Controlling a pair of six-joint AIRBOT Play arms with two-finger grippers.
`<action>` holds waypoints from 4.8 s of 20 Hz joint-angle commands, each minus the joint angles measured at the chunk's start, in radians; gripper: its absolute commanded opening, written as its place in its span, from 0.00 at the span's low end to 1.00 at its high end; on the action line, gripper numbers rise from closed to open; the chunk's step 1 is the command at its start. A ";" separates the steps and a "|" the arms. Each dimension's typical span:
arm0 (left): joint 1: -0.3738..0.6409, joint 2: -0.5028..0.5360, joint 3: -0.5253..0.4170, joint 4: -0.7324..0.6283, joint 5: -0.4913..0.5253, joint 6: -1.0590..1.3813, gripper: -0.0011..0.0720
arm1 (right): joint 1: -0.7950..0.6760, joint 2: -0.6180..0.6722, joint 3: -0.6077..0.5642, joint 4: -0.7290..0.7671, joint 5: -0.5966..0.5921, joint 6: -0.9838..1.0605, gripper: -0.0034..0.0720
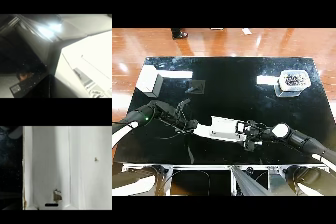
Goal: Fold the box and place the chain.
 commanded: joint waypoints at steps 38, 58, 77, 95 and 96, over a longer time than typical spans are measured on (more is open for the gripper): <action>-0.417 0.185 0.147 0.288 -0.201 -0.329 0.86 | -0.001 0.000 0.000 0.006 0.000 0.001 0.85; -0.528 0.170 0.147 0.418 -0.238 -0.556 0.84 | -0.001 0.000 0.000 0.006 0.000 0.001 0.85; -0.711 0.059 0.259 0.614 -0.127 -0.897 0.64 | -0.001 0.000 0.000 0.006 0.000 0.001 0.85; -0.715 0.059 0.260 0.710 -0.108 -1.001 0.41 | -0.001 0.000 0.000 0.007 0.000 0.001 0.85; -0.715 0.058 0.263 0.710 -0.107 -1.001 0.41 | -0.001 0.000 0.000 0.007 0.000 0.001 0.85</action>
